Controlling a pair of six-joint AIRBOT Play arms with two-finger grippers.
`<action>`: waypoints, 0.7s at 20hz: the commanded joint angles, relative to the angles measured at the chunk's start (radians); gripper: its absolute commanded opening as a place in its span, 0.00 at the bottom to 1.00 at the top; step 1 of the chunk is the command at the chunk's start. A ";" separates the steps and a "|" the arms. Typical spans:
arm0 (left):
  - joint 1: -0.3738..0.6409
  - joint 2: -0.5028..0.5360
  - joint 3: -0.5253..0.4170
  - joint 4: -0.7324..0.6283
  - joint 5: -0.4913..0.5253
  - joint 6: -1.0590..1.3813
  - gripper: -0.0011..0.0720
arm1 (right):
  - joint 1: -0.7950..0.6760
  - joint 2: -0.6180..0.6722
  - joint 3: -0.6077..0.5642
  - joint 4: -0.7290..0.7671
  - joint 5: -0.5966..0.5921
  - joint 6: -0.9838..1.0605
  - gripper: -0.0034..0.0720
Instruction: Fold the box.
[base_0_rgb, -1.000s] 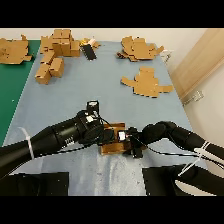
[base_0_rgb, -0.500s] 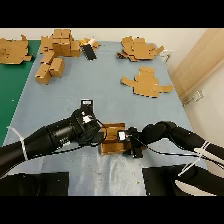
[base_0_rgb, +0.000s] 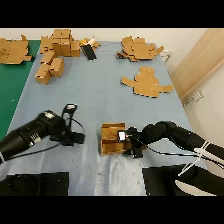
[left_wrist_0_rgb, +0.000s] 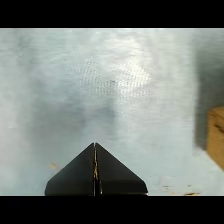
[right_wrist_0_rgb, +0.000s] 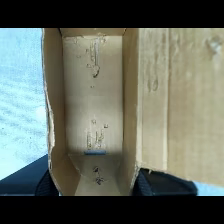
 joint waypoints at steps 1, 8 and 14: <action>0.382 -0.024 -0.071 -0.403 0.083 0.785 0.03 | 0.001 0.001 0.001 -0.002 0.000 0.000 0.73; 0.398 -0.061 -0.048 -0.847 0.424 1.568 0.03 | 0.001 0.001 0.001 -0.002 0.000 0.000 0.73; 0.119 -0.034 -0.072 -0.737 0.483 1.759 0.03 | 0.001 0.001 0.001 -0.002 0.000 0.000 0.73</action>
